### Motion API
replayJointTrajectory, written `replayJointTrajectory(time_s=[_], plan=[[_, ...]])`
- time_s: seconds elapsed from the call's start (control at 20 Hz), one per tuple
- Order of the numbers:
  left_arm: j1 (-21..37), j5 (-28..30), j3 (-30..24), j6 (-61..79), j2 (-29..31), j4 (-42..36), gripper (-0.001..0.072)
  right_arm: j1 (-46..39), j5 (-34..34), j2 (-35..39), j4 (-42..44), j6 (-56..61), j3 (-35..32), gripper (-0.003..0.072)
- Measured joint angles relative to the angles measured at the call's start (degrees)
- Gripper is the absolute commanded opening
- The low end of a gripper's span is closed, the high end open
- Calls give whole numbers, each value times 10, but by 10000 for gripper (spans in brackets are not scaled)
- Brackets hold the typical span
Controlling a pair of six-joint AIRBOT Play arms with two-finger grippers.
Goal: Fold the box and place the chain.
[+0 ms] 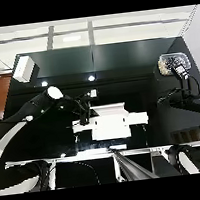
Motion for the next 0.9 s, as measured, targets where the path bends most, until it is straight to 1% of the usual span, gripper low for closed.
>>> replayJointTrajectory(time_s=[0.1, 0.25, 0.6, 0.9], plan=[[-12, 36, 0, 9, -3, 7, 24, 0, 10, -7, -9, -18, 1, 716], [-20, 67, 0, 15, -8, 16, 24, 20, 31, -31, -21, -70, 1, 715], [-24, 79, 0, -7, -15, 24, 24, 144, 40, -98, -6, -263, 1, 710], [-24, 80, 0, -12, -18, 25, 24, 233, 14, -148, -2, -328, 1, 710]])
